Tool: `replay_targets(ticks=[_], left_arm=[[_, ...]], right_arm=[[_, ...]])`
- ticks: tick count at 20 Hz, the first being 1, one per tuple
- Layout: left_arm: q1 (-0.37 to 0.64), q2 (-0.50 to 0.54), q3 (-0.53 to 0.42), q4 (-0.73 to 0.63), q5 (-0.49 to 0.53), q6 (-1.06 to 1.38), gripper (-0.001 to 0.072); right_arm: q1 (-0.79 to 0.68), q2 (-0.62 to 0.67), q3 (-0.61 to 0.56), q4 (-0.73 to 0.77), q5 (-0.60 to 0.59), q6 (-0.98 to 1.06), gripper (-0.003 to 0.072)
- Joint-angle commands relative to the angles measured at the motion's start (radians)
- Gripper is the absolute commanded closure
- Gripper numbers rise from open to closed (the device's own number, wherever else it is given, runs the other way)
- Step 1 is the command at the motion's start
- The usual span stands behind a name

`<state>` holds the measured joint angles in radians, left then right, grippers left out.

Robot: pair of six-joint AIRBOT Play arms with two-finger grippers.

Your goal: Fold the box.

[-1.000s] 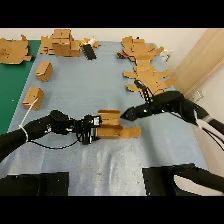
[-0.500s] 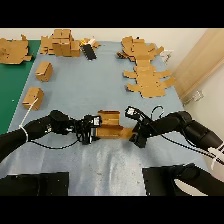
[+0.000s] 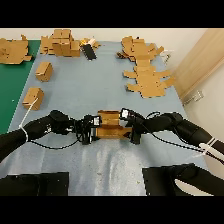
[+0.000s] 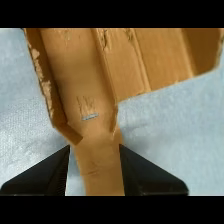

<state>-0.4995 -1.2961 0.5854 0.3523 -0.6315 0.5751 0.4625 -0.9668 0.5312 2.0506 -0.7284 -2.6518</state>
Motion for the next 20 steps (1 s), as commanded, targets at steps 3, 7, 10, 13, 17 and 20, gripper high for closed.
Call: replay_targets(ticks=[3, 7, 10, 13, 17, 20], left_arm=[[0.0, 0.0, 0.0, 0.0, 0.0, 0.0, 0.0189], [0.0, 0.0, 0.0, 0.0, 0.0, 0.0, 0.019], [0.0, 0.0, 0.0, 0.0, 0.001, 0.0, 0.0189], [0.0, 0.0, 0.0, 0.0, 0.001, 0.0, 0.0189], [0.0, 0.0, 0.0, 0.0, 0.0, 0.0, 0.0189], [0.0, 0.0, 0.0, 0.0, 0.0, 0.0, 0.0189]], right_arm=[[0.026, -0.031, 0.002, 0.053, 0.044, -0.074, 0.0238], [0.054, -0.031, 0.002, 0.056, 0.065, -0.08, 0.0409], [0.083, -0.031, 0.002, 0.055, 0.073, -0.08, 0.0529], [0.109, -0.039, 0.002, 0.052, 0.135, -0.109, 0.0529], [0.132, -0.078, 0.002, 0.053, 0.18, -0.134, 0.0526], [0.132, -0.086, 0.002, 0.06, 0.179, -0.134, 0.0428]])
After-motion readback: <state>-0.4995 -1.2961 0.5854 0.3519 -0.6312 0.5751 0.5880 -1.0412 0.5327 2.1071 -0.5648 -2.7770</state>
